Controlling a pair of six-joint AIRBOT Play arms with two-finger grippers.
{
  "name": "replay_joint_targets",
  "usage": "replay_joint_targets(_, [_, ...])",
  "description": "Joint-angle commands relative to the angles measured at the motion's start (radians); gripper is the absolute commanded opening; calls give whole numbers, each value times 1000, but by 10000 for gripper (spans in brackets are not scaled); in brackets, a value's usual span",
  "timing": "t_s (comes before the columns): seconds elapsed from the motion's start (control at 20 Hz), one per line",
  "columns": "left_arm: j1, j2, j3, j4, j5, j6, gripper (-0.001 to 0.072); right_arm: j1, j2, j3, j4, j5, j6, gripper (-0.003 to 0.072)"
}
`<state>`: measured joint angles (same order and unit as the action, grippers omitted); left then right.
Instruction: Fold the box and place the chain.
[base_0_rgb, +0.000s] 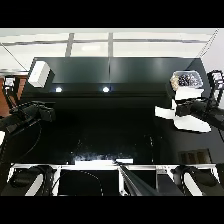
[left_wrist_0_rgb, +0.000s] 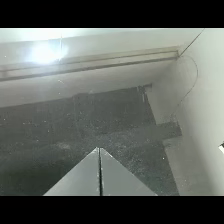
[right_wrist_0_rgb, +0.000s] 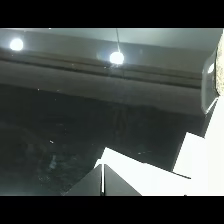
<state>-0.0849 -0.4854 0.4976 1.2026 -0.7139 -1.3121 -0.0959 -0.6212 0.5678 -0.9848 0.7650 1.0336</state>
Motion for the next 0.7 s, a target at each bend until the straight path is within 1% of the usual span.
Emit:
replay_joint_targets(0.0, [-1, 1, 0, 0, 0, 0, 26, 1, 1, -1, 0, 0, 0, 18])
replay_joint_targets(0.55, [-1, 1, 0, 0, 0, 0, 26, 1, 1, -1, 0, 0, 0, 18])
replay_joint_targets(0.65, [-1, 1, 0, 0, 0, 0, 26, 1, 1, -1, 19, -6, 1, 17])
